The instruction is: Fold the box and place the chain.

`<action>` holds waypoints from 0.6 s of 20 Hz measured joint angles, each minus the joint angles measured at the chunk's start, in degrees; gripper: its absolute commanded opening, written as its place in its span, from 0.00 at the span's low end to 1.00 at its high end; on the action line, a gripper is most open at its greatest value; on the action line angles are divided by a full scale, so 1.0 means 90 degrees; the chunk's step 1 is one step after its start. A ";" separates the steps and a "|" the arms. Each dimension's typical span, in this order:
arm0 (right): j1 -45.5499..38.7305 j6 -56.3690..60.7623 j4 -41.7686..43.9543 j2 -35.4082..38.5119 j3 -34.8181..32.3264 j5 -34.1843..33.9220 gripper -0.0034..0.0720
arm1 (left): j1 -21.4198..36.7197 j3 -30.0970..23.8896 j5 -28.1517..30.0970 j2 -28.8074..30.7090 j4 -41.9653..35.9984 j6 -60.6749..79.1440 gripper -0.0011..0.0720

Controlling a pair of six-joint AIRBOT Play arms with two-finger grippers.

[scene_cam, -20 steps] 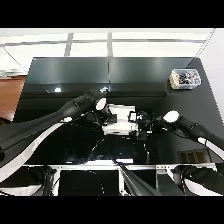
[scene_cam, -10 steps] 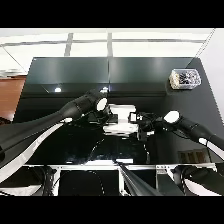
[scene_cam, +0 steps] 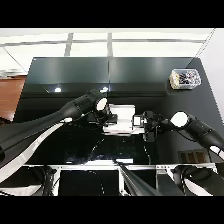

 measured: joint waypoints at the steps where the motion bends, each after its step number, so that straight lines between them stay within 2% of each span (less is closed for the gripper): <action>1: -0.0002 0.0000 -0.0036 0.0019 0.0000 -0.0029 0.89 | 0.0000 0.0000 0.0000 0.0000 0.0000 0.0000 0.05; 10: -0.0022 -0.0160 -0.0068 0.0051 -0.0002 -0.0214 0.89 | 0.0000 0.0000 -0.0002 -0.0005 0.0000 0.0017 0.05; 12: -0.0022 -0.0175 0.0061 0.0051 -0.0002 -0.0214 0.84 | 0.0000 0.0000 -0.0002 -0.0005 0.0000 0.0017 0.05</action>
